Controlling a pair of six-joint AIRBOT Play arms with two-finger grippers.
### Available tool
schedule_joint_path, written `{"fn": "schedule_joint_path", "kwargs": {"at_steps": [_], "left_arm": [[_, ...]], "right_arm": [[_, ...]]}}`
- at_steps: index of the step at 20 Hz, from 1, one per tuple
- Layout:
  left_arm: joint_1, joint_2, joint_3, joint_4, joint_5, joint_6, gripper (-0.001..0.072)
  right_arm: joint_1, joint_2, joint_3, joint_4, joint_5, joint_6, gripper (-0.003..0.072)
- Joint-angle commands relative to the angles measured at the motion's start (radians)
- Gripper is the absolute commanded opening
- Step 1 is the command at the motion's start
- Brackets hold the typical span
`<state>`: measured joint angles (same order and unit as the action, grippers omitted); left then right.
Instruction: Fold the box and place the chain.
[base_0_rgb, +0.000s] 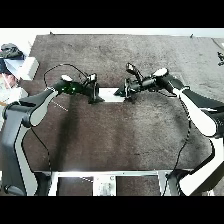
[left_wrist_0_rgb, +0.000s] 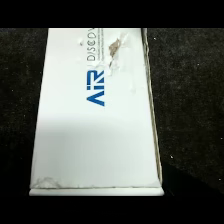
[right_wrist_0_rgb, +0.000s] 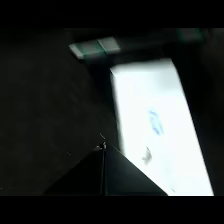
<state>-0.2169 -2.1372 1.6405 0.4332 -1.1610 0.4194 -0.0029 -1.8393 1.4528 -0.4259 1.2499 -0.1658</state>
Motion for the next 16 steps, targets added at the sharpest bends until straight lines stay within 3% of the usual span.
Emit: {"fn": "schedule_joint_path", "kwargs": {"at_steps": [1, 5, 7, 14, 16], "left_arm": [[0.000, 0.000, 0.000, 0.001, 0.000, 0.000, 0.0284], [0.000, 0.000, 0.000, 0.001, 0.000, 0.000, 0.0284], [0.000, 0.000, 0.000, 0.001, 0.000, 0.000, 0.0284], [0.000, 0.000, 0.000, 0.001, 0.000, 0.000, 0.0284], [0.000, 0.000, 0.000, 0.001, 0.000, 0.000, 0.0284]], "right_arm": [[-0.005, 0.045, 0.001, 0.042, 0.056, -0.005, -0.0010], [-0.016, 0.101, -0.011, 0.120, 0.153, 0.150, -0.0014], [-0.033, 0.208, -0.094, 0.195, 0.135, 0.161, -0.0014], [-0.104, 0.722, -0.591, 0.200, -0.385, 0.163, -0.0013], [-0.104, 0.871, -0.735, 0.214, -0.604, 0.164, -0.0013]]}}
